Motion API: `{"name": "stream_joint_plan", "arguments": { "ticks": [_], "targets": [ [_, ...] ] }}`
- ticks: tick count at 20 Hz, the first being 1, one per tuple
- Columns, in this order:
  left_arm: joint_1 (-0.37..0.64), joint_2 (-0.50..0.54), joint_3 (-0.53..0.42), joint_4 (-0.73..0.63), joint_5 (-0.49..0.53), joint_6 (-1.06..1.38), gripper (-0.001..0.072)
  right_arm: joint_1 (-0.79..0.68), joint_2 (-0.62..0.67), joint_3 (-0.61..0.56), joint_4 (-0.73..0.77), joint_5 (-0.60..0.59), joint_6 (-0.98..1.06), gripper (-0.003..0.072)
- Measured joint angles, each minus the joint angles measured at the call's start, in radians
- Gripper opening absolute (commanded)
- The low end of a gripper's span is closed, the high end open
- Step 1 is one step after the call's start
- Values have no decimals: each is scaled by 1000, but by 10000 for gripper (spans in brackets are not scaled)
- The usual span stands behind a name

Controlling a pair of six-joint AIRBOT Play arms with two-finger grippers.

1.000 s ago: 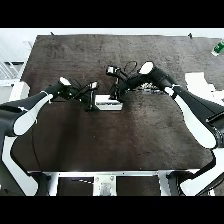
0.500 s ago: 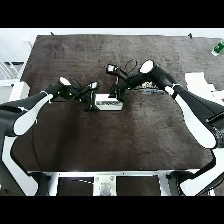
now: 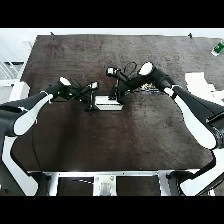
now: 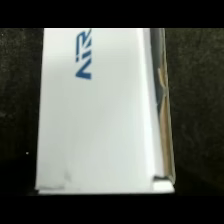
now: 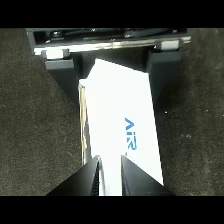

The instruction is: Fold the box and place the chain.

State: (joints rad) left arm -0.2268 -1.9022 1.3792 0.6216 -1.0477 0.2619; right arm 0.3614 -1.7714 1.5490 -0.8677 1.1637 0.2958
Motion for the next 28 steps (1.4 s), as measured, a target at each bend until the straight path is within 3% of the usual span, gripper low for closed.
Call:
{"name": "stream_joint_plan", "arguments": {
  "ticks": [23,25,26,28],
  "targets": [
    [0,0,0,0,1,-1,527,16,-3,-43,-32,-27,40,112],
    [0,0,0,0,1,0,526,16,-3,-55,-29,-29,40,170],
    [0,0,0,0,1,1,527,16,-4,-60,-27,-29,42,233],
    [-1,0,0,0,1,1,526,10,-5,-64,-11,-23,41,244]
  ]
}}
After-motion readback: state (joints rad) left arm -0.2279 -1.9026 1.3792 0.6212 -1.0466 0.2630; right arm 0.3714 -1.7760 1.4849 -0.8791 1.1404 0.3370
